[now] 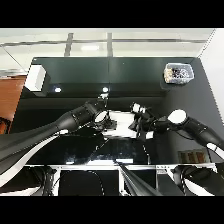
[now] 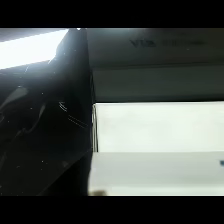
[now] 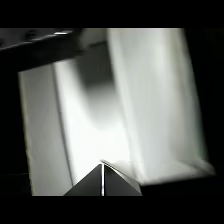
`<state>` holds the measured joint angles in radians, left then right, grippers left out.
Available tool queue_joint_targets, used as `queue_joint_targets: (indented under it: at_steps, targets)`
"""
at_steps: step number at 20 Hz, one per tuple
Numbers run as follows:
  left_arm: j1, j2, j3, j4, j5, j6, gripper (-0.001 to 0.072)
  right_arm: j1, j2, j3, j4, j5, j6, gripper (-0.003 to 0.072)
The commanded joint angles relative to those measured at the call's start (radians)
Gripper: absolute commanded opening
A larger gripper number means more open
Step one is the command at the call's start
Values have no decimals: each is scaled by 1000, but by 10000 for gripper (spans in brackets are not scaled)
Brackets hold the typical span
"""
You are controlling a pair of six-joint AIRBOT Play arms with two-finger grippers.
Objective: Fold the box and place the chain.
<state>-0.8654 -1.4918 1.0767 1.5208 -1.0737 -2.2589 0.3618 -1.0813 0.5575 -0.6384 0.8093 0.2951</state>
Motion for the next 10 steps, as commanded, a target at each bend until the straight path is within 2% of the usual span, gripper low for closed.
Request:
queue_joint_targets:
  at_steps: [1,3,4,7,10]
  targets:
    - [0,0,1,-11,-9,0,24,-154,85,90,-324,241,626,18]
    - [0,0,1,-14,-8,0,24,-317,113,115,-417,414,835,18]
    - [0,0,1,-14,-8,0,24,-410,113,100,-415,449,869,18]
    - [0,0,1,-14,-3,0,25,-608,109,-15,-398,394,1038,18]
    - [0,0,1,-14,0,0,24,-631,82,-147,-242,358,1055,18]
